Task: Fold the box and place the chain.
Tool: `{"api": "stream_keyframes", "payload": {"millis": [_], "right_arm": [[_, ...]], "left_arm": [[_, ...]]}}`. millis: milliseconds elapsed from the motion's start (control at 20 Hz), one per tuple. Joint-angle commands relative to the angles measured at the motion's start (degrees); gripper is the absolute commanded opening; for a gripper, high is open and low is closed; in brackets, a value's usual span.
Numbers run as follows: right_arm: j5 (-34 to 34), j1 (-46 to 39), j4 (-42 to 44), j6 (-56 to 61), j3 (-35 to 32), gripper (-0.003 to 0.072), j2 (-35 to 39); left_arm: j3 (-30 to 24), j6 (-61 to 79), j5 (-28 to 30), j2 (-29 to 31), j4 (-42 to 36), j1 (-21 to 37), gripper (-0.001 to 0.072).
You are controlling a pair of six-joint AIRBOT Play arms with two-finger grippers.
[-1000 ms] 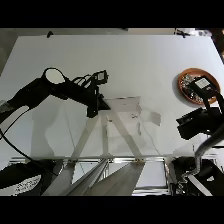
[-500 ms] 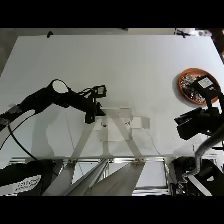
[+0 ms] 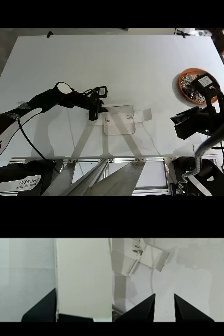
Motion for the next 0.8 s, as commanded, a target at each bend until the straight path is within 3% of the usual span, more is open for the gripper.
{"api": "stream_keyframes", "payload": {"millis": [0,200,400,750], "right_arm": [[-1.07,0.04,0.13,0.00,-0.02,0.0273,-0.26],[-1.29,0.04,0.09,-0.02,-0.31,0.0273,-1.01],[-1.46,0.04,0.09,-0.26,-0.70,0.0273,-2.56],[-2.89,0.04,-0.11,-0.70,-1.25,0.0273,-5.25]], "left_arm": [[-0.02,2.40,0.61,-0.94,-2.89,0.02,0.0002],[-0.02,0.57,-1.55,-1.84,-0.31,0.00,0.0002],[2.05,-6.14,-4.11,-1.75,8.48,0.02,0.0001],[5.35,-6.45,-4.94,-1.81,9.33,-0.11,0.0001]]}}
